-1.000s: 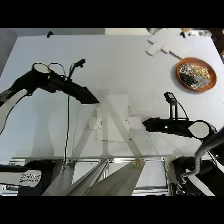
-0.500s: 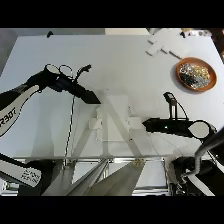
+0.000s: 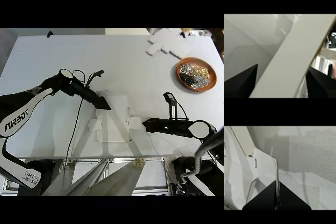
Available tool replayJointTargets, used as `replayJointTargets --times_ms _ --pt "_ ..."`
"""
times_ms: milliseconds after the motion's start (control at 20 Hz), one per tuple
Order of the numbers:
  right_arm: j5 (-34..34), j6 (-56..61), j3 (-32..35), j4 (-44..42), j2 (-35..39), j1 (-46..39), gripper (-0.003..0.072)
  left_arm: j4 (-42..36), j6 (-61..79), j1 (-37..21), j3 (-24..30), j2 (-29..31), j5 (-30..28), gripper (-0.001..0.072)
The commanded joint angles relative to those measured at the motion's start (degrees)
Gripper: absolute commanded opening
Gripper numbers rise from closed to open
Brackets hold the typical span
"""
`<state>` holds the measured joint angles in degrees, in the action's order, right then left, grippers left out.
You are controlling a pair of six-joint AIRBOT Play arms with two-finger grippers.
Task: Fold the box and place the chain.
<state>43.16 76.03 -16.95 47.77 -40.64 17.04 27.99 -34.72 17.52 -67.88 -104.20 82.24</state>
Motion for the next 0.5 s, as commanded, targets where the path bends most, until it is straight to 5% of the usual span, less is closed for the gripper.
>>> replayJointTargets --times_ms 0,100,250,450 --pt "-0.11 0.02 0.04 -0.2 0.09 0.04 0.0019 0.17 0.81 0.76 -0.04 -0.37 5.75 0.0571" --pt "-0.15 0.02 0.04 -0.2 0.15 0.04 0.002 0.13 4.13 1.46 -0.07 -0.37 8.59 0.0549" --pt "-0.17 0.02 0.04 -0.2 0.17 0.04 0.002 2.29 7.43 1.97 -0.04 -0.37 9.27 0.0365" --pt "-0.52 0.02 0.04 -0.2 0.17 0.04 0.002 6.16 7.76 2.01 -0.04 -0.35 8.55 0.0319"
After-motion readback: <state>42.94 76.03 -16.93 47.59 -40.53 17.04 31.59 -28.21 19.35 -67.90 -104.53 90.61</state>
